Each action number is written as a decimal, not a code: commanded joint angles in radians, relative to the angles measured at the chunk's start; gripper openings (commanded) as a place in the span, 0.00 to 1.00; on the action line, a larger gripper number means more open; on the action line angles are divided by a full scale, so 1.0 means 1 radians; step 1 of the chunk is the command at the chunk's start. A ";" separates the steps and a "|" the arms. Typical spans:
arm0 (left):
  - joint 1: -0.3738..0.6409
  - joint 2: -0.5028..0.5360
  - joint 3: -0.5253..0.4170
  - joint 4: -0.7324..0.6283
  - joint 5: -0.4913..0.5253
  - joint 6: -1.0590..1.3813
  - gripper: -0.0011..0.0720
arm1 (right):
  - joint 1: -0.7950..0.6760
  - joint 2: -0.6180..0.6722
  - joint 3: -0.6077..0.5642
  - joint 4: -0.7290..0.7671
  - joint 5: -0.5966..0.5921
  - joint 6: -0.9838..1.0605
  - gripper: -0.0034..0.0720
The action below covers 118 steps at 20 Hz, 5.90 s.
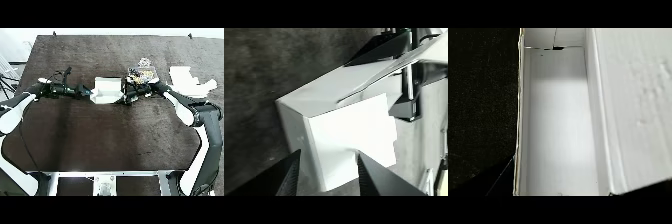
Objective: Fold the box and place the chain.
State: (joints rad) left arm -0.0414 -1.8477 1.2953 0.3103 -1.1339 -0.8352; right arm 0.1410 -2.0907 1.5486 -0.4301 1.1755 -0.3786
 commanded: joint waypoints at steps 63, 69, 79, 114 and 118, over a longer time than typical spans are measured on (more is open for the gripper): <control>-0.288 -0.003 0.348 0.797 0.040 -0.816 0.58 | 0.001 0.000 0.000 0.000 0.000 0.000 0.72; -0.309 -0.070 0.479 0.903 -0.125 -0.950 0.58 | 0.000 0.000 0.000 0.000 0.000 0.000 0.72; -0.361 -0.232 0.744 1.018 -0.310 -1.033 0.58 | 0.001 0.000 0.000 0.000 0.000 0.000 0.72; 0.036 -0.054 0.483 0.431 -0.236 0.400 0.84 | 0.000 0.000 0.000 0.000 0.000 0.000 0.72; 0.019 -0.054 0.291 0.379 -0.109 1.016 0.84 | 0.001 0.000 0.000 0.000 0.000 0.000 0.72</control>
State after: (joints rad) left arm -0.0353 -1.9030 1.7058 0.7723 -1.3537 -0.2821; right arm 0.1410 -2.0907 1.5486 -0.4301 1.1759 -0.3782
